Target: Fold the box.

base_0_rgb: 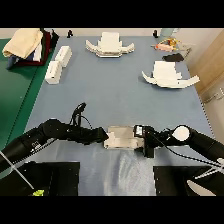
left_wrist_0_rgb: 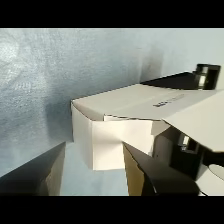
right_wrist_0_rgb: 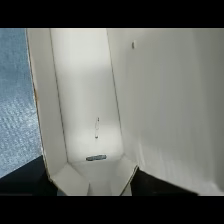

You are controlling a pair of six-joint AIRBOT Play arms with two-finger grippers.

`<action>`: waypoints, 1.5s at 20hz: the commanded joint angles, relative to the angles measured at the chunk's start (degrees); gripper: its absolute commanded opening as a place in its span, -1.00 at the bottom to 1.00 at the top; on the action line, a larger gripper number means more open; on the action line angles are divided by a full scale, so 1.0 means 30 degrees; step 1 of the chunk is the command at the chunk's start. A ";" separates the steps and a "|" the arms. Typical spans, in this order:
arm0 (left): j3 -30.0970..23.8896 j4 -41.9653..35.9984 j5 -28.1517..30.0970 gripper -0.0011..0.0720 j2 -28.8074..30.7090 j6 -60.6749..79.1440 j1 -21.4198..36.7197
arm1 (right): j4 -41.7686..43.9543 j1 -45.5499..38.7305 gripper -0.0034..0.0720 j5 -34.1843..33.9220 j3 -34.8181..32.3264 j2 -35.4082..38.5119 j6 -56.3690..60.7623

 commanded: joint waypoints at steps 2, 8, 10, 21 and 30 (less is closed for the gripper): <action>0.1894 0.5493 0.0357 0.44 -0.1260 -0.6768 -0.2739 | 0.0007 0.0000 0.44 0.0007 0.0022 0.0015 0.0007; 0.3708 0.9049 0.0204 0.15 -0.2674 -1.1293 -0.5246 | 0.0007 0.0000 0.44 0.0007 0.0022 0.0015 0.0007; 0.4393 0.9282 -0.0481 0.15 -0.3475 -1.1519 -0.5734 | 0.0007 0.0000 0.44 0.0007 0.0022 0.0015 0.0000; 0.7774 1.4120 -0.4291 0.15 -0.6849 -1.6509 -0.8306 | 0.0007 0.0000 0.44 0.0007 0.0022 0.0015 0.0007; 0.8597 1.4863 -0.5260 0.15 -0.8896 -1.7500 -0.8575 | 0.0007 0.0000 0.44 0.0007 0.0022 0.0015 0.0000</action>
